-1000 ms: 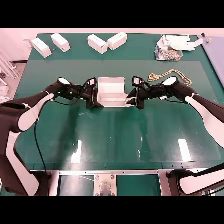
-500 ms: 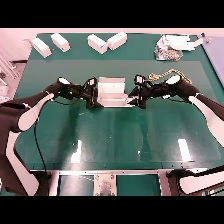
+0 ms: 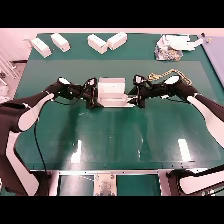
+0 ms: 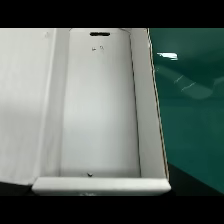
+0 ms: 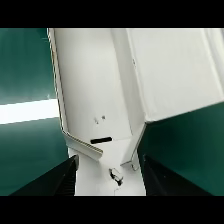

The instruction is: Fold the box and place the chain.

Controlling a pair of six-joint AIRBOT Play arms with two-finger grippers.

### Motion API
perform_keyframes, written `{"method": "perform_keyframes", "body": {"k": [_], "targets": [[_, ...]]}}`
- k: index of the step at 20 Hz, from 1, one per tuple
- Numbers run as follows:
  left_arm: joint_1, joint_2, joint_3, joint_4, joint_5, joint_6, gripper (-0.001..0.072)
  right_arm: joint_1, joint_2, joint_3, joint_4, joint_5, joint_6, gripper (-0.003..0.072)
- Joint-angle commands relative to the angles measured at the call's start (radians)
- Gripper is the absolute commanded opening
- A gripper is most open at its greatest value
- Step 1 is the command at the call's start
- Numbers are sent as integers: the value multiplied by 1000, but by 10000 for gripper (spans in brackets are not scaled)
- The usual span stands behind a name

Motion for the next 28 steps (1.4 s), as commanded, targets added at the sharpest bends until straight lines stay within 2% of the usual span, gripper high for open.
{"method": "perform_keyframes", "body": {"k": [1,2,3,6,10,14,15,16,18,19,21,22,23,24,28], "targets": [[0,0,0,0,0,0,476,39,-27,0,3,-31,-19,480],[0,0,0,0,0,0,476,46,-35,0,3,-53,-20,352],[0,0,0,0,0,0,476,50,-39,0,4,-71,-20,282],[0,0,0,0,0,0,476,58,-43,0,49,-84,-56,240],[0,0,0,0,0,0,476,68,-45,0,151,-84,-125,241],[0,0,0,0,0,0,476,84,-81,1,162,-75,-130,243],[0,0,0,0,0,0,476,89,-82,6,159,-68,-131,249],[0,0,0,0,0,0,476,89,-83,6,170,-68,-148,298],[0,0,0,0,0,0,476,89,-87,7,176,-62,-172,331],[0,0,0,0,0,0,476,89,-87,7,177,-61,-178,378],[0,0,0,0,0,0,475,89,-90,7,175,-50,-208,515],[0,0,0,0,0,0,476,89,-91,7,175,-45,-219,536],[0,0,0,0,0,0,475,89,-93,7,172,-43,-226,618],[0,0,0,0,0,0,476,89,-95,7,162,-43,-227,639],[0,0,0,0,0,0,476,89,-97,8,149,-47,-225,639]]}}
